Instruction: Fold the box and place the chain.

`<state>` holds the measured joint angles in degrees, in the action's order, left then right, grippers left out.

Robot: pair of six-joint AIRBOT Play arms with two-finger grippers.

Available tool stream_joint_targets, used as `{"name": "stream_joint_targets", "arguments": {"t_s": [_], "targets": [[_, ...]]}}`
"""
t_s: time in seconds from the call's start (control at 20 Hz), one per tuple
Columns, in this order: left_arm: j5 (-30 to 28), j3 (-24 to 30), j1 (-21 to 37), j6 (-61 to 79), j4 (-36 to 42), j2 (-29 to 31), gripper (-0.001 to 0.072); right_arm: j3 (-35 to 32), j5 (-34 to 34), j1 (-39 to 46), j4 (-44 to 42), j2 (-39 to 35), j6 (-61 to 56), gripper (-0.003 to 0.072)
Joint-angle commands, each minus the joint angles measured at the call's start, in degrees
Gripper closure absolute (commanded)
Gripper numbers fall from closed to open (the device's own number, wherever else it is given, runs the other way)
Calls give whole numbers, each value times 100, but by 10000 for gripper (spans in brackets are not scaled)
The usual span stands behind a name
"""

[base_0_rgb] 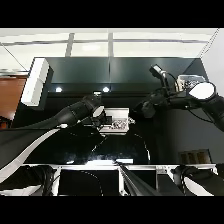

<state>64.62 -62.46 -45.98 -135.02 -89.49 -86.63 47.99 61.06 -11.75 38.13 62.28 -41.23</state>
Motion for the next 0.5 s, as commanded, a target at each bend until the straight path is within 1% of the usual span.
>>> {"name": "stream_joint_targets", "arguments": {"t_s": [0.0, 0.05, 0.15, 0.25, 0.3, 0.35, 0.45], "targets": [[-2, -4, 0, 0, -2, -4, 677, -592, -245, 321, 763, -20, 79, 215], [-2, -4, 0, 0, -2, -4, 677, -940, -761, 225, 761, -20, 273, -34], [-2, -4, 0, 0, -2, -4, 677, -1419, -1659, -129, 763, -15, 1318, -34], [-4, -4, 0, 0, -2, -4, 676, -1661, -2284, -573, 761, -4, 2796, -34], [-4, -4, 0, 0, -2, -4, 676, -1700, -2428, -754, 758, 46, 3491, -34], [-4, -4, 0, 0, -2, -4, 676, -1696, -2498, -811, 623, 151, 3873, -34], [-2, -4, 0, 0, -2, -4, 677, -1696, -2566, -800, 83, 437, 4046, -34]]}}
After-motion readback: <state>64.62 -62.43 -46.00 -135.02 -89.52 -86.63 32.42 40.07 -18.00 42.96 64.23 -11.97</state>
